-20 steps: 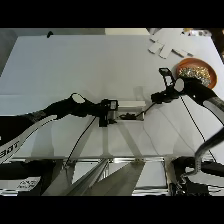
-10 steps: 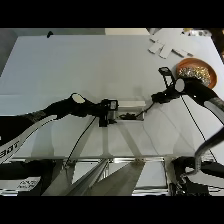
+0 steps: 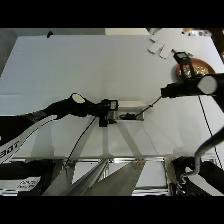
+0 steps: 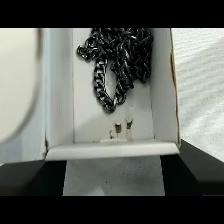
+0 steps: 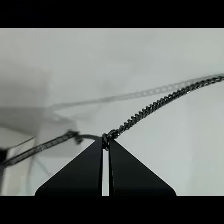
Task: Fold the box and place the chain.
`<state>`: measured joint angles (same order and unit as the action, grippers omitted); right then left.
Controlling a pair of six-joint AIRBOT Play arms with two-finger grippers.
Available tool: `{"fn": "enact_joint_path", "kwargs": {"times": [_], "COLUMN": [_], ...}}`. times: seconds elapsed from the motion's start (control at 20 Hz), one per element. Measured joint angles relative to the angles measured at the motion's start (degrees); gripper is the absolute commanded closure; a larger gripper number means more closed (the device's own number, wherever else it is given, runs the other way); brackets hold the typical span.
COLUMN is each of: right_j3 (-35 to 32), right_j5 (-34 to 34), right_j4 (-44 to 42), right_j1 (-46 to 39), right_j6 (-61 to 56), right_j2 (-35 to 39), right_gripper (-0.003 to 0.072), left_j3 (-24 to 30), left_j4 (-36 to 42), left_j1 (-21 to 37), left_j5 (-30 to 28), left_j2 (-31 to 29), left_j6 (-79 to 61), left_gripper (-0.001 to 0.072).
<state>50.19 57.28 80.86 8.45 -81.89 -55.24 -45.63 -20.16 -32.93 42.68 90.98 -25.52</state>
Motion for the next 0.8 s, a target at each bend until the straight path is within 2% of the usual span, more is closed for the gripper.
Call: {"fn": "enact_joint_path", "kwargs": {"times": [0.35,0.65,0.8], "right_j3": [0.0,-0.02,-0.9], "right_j5": [7.93,10.29,9.66], "right_j4": [-15.61,-30.77,-35.36], "right_j1": [0.0,0.0,0.04], "right_j6": [7.26,12.33,13.99], "right_j2": [14.51,17.86,17.9], "right_gripper": [0.0673,0.0672,0.0672], "left_j3": [0.0,0.0,0.0], "left_j4": [0.0,0.0,0.0], "left_j1": [0.0,0.0,0.0], "left_j5": [0.0,0.0,0.0], "left_j2": [-0.02,0.0,-0.02], "left_j6": [0.0,0.0,0.0], "left_gripper": [0.0436,0.0436,0.0436]}}
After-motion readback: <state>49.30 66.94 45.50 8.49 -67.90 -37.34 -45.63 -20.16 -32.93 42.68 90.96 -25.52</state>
